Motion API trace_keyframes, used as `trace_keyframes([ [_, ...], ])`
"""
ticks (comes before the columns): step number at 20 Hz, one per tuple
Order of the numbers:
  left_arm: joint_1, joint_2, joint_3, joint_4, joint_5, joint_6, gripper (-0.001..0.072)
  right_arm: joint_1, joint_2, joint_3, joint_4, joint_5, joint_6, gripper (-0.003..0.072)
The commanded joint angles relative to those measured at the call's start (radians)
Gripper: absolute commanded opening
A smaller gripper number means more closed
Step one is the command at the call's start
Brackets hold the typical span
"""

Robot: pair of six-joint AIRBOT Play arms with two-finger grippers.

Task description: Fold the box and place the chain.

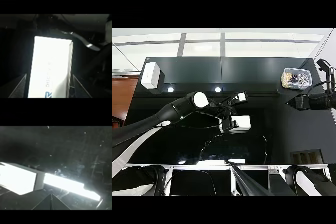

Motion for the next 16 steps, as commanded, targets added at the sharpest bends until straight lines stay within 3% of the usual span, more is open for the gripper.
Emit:
trace_keyframes([
  [1,0.0,-0.011,0.002,0.016,-0.012,-0.069,0.0707,0.0,0.001,-0.001,0.025,0.011,0.0,0.0017],
  [9,-0.019,-0.024,0.006,0.04,-0.027,-0.069,0.0707,-0.001,0.001,-0.001,0.098,0.015,0.0,0.0017],
  [16,-0.08,-0.028,0.007,0.216,-0.02,-0.066,0.0708,-0.001,0.001,-0.001,0.102,0.011,0.002,0.0017],
])
